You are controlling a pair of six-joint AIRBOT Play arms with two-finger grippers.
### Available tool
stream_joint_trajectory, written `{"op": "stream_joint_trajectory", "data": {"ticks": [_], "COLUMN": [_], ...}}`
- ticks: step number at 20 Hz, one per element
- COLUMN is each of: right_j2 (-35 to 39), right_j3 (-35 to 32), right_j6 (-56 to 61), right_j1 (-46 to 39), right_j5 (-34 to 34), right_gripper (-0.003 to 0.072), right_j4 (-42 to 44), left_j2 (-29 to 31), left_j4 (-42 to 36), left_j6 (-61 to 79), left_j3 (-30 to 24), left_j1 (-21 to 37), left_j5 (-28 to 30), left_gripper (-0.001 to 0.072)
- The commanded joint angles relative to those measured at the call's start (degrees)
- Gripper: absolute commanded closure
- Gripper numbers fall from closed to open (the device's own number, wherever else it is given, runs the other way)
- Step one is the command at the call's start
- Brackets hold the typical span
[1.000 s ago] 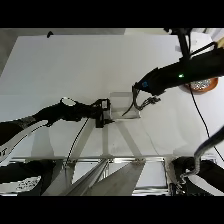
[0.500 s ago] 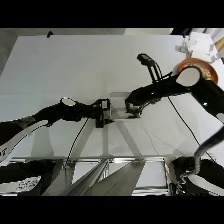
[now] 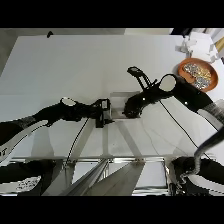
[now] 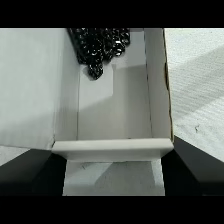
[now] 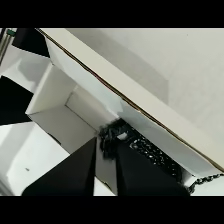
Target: Fold the box and place the chain.
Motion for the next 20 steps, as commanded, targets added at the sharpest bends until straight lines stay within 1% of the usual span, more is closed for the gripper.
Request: {"op": "stream_joint_trajectory", "data": {"ticks": [1,3,5,9,10,12,15,16,18,20], "right_j2": [-0.42,0.07,2.12,9.27,10.49,10.60,8.37,7.21,4.37,1.31], "right_j3": [-0.04,-0.04,-0.04,-0.04,-0.04,-0.04,-0.04,-0.04,-0.04,-0.04], "right_j6": [1.20,1.18,1.16,1.16,1.16,1.20,3.10,4.59,5.70,5.73], "right_j1": [0.20,0.11,-0.59,-7.26,-9.99,-15.08,-20.04,-20.85,-21.24,-21.03], "right_j5": [1.57,3.87,5.25,6.25,6.51,7.17,4.63,2.97,-0.26,-2.08], "right_gripper": [0.0487,0.0488,0.0487,0.0489,0.0491,0.0534,0.0528,0.0517,0.0401,0.0387], "right_j4": [-1.22,-1.29,-1.38,-2.84,-4.00,-7.85,-16.96,-19.63,-22.67,-22.27], "left_j2": [0.02,0.02,0.02,0.02,0.02,0.02,0.02,0.02,0.02,0.02], "left_j4": [0.00,0.00,0.00,0.00,0.00,0.02,0.02,0.00,0.02,0.00], "left_j6": [0.02,0.02,0.02,0.02,0.02,0.02,0.02,0.02,0.02,0.02], "left_j3": [0.00,0.00,0.00,0.00,0.00,0.00,0.00,0.00,0.00,0.00], "left_j1": [0.00,0.00,0.00,0.00,0.00,0.00,0.00,0.00,0.00,0.00], "left_j5": [0.00,0.00,0.00,0.00,0.00,0.00,0.00,0.00,0.00,0.00], "left_gripper": [0.0698,0.0698,0.0698,0.0698,0.0698,0.0698,0.0698,0.0698,0.0698,0.0698]}}
